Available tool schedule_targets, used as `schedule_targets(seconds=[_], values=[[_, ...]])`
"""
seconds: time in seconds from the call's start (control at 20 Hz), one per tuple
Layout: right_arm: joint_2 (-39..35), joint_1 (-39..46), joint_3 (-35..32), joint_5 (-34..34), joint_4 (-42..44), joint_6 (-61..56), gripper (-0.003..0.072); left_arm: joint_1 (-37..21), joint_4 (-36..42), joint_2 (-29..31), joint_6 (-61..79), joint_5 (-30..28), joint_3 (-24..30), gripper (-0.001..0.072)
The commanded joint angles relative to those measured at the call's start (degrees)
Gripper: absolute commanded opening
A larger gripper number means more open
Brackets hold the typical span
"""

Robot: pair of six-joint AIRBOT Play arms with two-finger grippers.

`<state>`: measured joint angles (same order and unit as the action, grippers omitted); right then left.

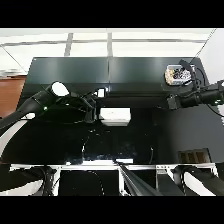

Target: Fold the box and place the chain.

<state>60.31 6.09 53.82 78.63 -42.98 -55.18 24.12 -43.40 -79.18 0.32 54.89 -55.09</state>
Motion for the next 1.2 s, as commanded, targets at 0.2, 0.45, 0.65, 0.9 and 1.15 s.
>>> schedule_targets(seconds=[0.2,0.45,0.65,0.9,1.15], values=[[-0.87,0.98,-2.8,-3.41,1.14,-0.55,0.0014,8.55,4.0,-6.67,-7.91,-7.13,-7.34,0.0714],[-0.87,0.98,-2.89,-3.93,1.16,-0.55,0.0013,9.42,3.8,-11.54,-14.29,-6.21,-9.42,0.0714],[-0.87,0.98,-2.89,-4.33,1.16,-0.55,0.0014,9.42,3.8,-11.61,-14.29,-4.7,-9.44,0.0714],[-0.87,1.01,-2.89,-4.37,1.16,-0.55,0.0014,9.44,3.08,-11.61,-13.55,-1.73,-9.44,0.0713],[-0.87,0.98,-2.89,-4.57,1.16,-0.57,0.0014,10.38,-3.5,-11.76,-7.85,-4.15,-9.44,0.0713]])
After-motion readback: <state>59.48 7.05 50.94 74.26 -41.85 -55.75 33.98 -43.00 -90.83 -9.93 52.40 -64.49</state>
